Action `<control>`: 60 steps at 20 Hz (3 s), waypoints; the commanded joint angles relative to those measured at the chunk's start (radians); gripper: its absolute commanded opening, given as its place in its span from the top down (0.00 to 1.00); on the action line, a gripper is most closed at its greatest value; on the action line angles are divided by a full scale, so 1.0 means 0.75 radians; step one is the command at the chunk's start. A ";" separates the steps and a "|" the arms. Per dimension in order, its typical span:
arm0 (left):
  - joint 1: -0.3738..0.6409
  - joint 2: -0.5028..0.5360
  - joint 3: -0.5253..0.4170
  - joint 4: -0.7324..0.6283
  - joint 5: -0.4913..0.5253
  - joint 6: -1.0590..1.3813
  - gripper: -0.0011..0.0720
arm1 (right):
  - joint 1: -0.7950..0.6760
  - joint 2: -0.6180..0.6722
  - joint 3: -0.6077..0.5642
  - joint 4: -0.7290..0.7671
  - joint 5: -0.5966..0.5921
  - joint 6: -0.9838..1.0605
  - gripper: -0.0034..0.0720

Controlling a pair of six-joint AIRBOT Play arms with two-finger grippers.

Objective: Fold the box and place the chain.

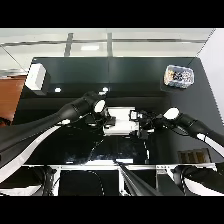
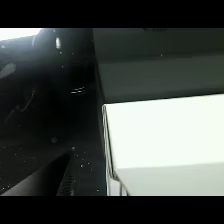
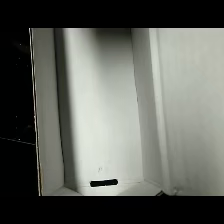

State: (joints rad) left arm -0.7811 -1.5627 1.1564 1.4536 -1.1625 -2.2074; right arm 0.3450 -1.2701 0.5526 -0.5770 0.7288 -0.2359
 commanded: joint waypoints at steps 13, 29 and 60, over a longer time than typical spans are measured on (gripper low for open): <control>-0.025 -0.009 0.014 -0.055 0.012 -0.150 0.41 | 0.000 -0.001 0.001 -0.001 0.001 0.000 0.88; -0.025 -0.009 0.014 -0.017 0.027 -0.166 0.95 | -0.012 0.008 0.002 -0.001 -0.005 0.007 0.15; -0.024 -0.009 0.014 -0.005 0.003 -0.114 0.95 | 0.067 0.064 0.001 0.278 -0.025 0.031 0.78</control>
State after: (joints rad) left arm -0.7994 -1.5688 1.1664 1.4506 -1.1633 -2.2932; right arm 0.3912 -1.1877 0.5526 -0.4778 0.7200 -0.2127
